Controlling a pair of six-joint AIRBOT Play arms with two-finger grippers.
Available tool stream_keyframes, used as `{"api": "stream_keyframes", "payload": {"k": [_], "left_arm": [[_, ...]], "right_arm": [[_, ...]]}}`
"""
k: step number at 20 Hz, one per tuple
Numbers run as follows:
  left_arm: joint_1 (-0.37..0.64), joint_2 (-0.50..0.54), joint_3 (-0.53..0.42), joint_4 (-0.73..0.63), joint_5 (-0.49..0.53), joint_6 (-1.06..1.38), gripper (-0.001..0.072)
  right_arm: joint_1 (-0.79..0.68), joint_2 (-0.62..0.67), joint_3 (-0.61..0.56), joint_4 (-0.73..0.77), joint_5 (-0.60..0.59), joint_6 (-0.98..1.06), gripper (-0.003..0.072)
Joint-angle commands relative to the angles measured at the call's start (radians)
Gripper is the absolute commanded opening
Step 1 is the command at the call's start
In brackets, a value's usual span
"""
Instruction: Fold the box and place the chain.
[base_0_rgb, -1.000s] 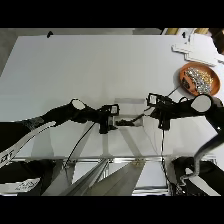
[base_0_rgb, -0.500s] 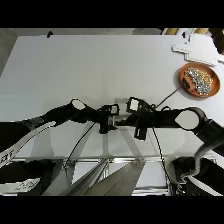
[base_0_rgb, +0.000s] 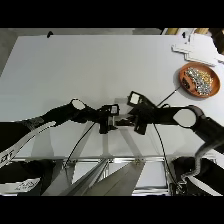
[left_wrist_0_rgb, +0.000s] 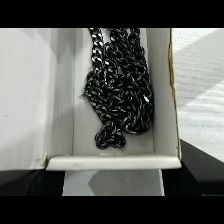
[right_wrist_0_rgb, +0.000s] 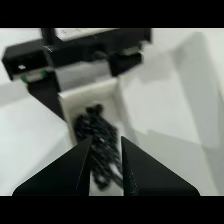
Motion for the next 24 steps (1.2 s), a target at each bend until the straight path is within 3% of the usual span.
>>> {"api": "stream_keyframes", "payload": {"k": [1, 3, 5, 8, 11, 19, 21, 23, 24], "left_arm": [[0.000, 0.001, 0.000, 0.000, 0.000, 0.000, 0.0206], [0.000, 0.001, 0.000, 0.000, 0.000, 0.000, 0.0206], [0.000, 0.001, 0.000, 0.000, 0.000, 0.000, 0.0206], [0.000, 0.001, 0.000, 0.000, 0.000, 0.000, 0.0206], [0.000, 0.001, 0.000, 0.000, 0.000, 0.000, 0.0206], [0.000, 0.001, 0.000, 0.000, 0.000, 0.000, 0.0206], [0.000, 0.001, 0.000, 0.000, 0.000, 0.000, 0.0206], [0.000, 0.001, 0.000, 0.000, 0.000, 0.000, 0.0206], [0.000, 0.001, 0.000, 0.000, 0.000, 0.000, 0.0206]], "right_arm": [[-0.218, 0.064, 0.000, -0.076, 0.166, -0.135, 0.0153], [-0.355, 0.039, -0.002, -0.076, 0.220, -0.314, 0.0147], [-0.423, -0.008, -0.014, -0.074, 0.176, -0.468, 0.0148], [-0.416, -0.108, -0.022, -0.071, 0.097, -0.518, 0.0174], [-0.376, -0.201, -0.022, -0.067, 0.095, -0.611, 0.0266], [-0.337, -0.333, -0.022, 0.003, 0.087, -0.747, 0.0304], [-0.337, -0.333, -0.022, 0.031, 0.085, -0.746, 0.0244], [-0.337, -0.329, -0.022, 0.018, 0.124, -0.695, 0.0018], [-0.337, -0.316, -0.022, -0.023, 0.146, -0.618, 0.0019]]}}
